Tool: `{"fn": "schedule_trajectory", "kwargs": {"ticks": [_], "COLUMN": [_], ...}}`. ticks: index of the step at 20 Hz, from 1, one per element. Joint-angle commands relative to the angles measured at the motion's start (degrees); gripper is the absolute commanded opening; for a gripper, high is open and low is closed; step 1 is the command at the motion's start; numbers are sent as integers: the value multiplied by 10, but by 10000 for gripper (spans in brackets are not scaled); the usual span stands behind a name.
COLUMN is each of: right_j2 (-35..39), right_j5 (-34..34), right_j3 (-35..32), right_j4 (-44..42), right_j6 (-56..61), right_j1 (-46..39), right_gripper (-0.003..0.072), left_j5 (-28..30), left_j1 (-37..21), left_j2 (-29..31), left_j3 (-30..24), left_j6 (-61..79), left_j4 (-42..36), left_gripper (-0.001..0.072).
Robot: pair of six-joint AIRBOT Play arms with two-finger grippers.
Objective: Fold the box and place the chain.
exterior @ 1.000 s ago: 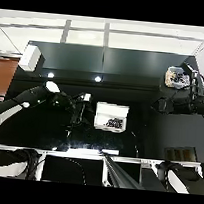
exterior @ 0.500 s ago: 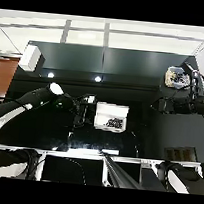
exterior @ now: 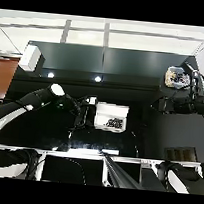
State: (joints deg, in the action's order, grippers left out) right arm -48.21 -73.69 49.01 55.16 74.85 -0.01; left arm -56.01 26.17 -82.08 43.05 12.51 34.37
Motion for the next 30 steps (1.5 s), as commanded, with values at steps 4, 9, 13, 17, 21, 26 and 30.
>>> {"fn": "schedule_trajectory", "kwargs": {"ticks": [4, 9, 13, 17, 21, 26, 30], "right_j2": [0, 0, 0, 0, -16, -106, -188], "right_j5": [5, 5, 5, 9, 58, 165, 226], "right_j3": [0, 0, 0, 0, -7, -6, 4], "right_j4": [0, 0, 0, 26, 23, -12, -19], "right_j6": [0, 0, 0, 0, 10, 12, -6], "right_j1": [0, 0, 0, 0, 14, 72, 124], "right_gripper": [286, 286, 286, 286, 284, 288, 647], "left_j5": [10, 35, 51, 74, 109, 109, 108], "left_j1": [9, 26, 58, 58, 59, 59, 59], "left_j2": [0, 0, 0, 1, 4, 4, 3], "left_j3": [1, 0, 0, 0, 0, 0, 0], "left_j6": [-27, -27, -24, -57, -83, -83, -83], "left_j4": [-9, -14, 13, 12, 12, 12, 10], "left_gripper": [715, 713, 390, 384, 385, 386, 389]}}
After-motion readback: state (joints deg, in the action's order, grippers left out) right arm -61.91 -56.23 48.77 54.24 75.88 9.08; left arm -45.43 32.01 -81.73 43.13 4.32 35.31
